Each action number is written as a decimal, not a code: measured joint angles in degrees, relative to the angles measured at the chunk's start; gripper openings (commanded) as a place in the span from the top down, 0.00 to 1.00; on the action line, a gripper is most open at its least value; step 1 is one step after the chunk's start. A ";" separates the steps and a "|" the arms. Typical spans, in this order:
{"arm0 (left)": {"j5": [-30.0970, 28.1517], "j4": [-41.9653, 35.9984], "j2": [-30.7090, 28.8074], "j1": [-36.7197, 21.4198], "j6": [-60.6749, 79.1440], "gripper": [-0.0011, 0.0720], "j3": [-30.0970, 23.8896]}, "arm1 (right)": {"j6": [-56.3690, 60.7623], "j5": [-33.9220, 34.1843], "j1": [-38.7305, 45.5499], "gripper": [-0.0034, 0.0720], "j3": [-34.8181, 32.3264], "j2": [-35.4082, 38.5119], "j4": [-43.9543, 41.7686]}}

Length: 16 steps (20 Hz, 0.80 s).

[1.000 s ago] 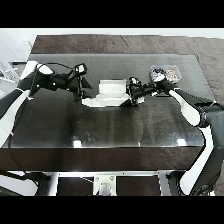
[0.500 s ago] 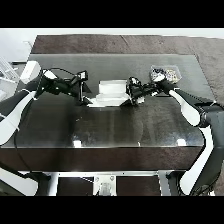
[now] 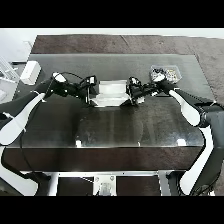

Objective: Fold the box and place the chain.

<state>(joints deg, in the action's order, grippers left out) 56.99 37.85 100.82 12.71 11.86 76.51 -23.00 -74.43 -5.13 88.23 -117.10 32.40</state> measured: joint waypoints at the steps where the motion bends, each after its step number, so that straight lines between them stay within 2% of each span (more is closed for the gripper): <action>1: -0.76 -0.04 0.13 0.04 0.00 0.08 0.00 | 0.00 0.02 0.00 0.29 0.00 0.00 0.00; 3: -1.62 -0.39 0.28 0.20 0.02 0.18 0.00 | 0.00 0.00 0.00 0.29 0.02 0.00 0.00; 6: -2.34 -0.74 0.50 0.37 0.00 0.19 0.00 | 0.00 0.02 0.00 0.29 0.00 0.00 0.00; 7: -2.51 -0.83 0.57 0.35 -0.02 0.35 0.02 | 0.00 0.02 0.00 0.29 0.00 0.00 0.00; 11: -2.56 -0.83 0.85 0.50 -0.59 0.35 0.00 | 0.00 0.02 0.00 0.29 0.00 0.00 0.00; 12: -2.51 -0.85 0.90 0.50 -0.66 0.53 0.00 | 0.00 0.02 0.00 0.29 0.02 0.00 0.00; 16: -2.27 -1.03 0.92 0.83 -0.83 0.54 0.00 | 0.00 0.00 0.00 0.29 0.00 0.00 0.00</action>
